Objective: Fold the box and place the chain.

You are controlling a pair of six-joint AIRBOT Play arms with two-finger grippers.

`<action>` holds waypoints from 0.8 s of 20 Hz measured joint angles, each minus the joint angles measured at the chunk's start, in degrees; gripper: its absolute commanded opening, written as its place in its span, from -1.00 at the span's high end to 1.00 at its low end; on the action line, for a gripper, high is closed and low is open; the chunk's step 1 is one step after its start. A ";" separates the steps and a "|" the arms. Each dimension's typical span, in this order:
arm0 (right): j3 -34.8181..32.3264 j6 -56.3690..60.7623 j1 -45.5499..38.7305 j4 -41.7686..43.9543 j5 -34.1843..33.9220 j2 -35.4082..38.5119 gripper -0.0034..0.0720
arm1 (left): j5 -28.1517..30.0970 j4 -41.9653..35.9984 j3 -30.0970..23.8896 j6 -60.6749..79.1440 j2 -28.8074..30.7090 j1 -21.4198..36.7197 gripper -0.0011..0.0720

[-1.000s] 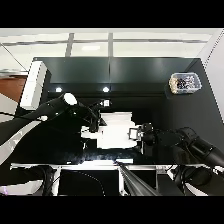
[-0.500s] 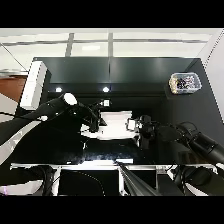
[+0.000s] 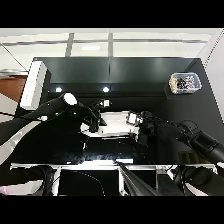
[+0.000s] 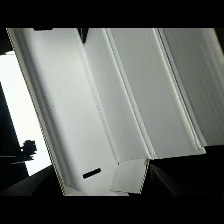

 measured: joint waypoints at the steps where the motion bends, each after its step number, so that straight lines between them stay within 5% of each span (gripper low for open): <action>1: 0.00 0.09 -0.26 0.70 0.31 -0.11 -0.98 | 0.02 0.13 0.00 0.44 0.04 -0.02 0.89; 16: 0.00 -13.60 -2.40 13.27 0.59 -4.81 -0.97 | 2.89 2.34 0.00 1.60 2.12 -1.09 0.89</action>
